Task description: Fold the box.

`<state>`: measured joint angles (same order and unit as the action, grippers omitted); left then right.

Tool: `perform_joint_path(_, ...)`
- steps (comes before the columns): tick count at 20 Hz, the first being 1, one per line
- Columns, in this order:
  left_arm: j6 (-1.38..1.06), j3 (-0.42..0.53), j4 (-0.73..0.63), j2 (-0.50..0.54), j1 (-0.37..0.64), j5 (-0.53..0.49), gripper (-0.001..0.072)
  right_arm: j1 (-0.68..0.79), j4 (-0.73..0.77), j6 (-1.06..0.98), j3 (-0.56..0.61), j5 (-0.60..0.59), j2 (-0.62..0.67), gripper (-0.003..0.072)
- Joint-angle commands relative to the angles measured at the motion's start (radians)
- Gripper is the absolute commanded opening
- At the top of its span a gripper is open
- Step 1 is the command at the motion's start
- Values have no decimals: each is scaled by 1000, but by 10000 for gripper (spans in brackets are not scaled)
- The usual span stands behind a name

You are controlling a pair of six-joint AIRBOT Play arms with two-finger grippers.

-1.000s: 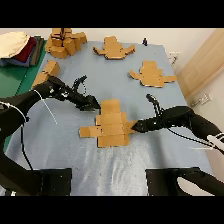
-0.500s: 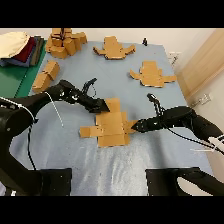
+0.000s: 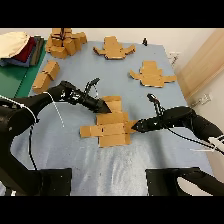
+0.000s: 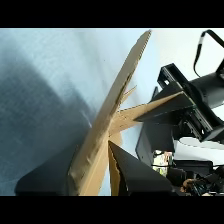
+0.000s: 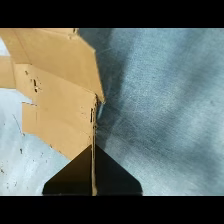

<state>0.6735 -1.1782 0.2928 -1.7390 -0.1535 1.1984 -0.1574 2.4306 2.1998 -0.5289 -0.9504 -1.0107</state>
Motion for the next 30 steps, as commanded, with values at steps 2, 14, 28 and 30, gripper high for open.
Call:
perform_joint_path(2, -23, -1, -8, -1, 8, 29, 283, -1, -4, 0, 1, -5, 1, 5)
perform_joint_path(14, -39, -1, -10, 0, 15, 39, 14, -1, -10, 0, 1, 2, 0, 240)
perform_joint_path(28, -623, 198, -95, 280, -130, -151, 8, 171, -175, -473, -69, 57, 2, 354)
perform_joint_path(30, -709, 246, -143, 280, -147, -167, 8, 170, -178, -474, -69, 57, 2, 295)
